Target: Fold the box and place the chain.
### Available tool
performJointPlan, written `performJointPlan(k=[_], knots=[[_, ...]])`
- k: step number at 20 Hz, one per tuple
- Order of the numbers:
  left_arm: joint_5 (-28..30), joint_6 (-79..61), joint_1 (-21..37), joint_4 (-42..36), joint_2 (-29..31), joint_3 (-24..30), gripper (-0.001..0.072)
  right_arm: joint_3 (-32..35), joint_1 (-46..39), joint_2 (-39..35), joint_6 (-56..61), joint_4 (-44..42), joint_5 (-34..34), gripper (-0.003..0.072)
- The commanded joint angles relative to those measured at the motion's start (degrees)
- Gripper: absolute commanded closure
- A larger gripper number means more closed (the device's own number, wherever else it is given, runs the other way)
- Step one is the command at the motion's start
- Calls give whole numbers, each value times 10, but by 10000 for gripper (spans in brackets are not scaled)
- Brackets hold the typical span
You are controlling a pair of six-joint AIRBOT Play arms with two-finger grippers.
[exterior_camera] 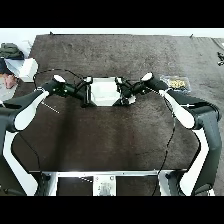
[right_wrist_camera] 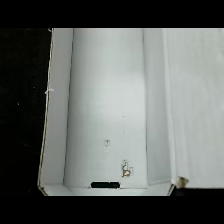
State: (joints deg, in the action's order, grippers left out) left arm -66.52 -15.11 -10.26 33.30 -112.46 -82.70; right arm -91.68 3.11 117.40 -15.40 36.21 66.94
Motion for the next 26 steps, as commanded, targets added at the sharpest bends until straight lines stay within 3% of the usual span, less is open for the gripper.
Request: performJointPlan(k=[1,26], knots=[[-4,1,0,1,0,0,249,0,0,0,0,0,-1,406],[1,1,0,-7,0,0,247,0,0,0,0,-1,-2,406]])
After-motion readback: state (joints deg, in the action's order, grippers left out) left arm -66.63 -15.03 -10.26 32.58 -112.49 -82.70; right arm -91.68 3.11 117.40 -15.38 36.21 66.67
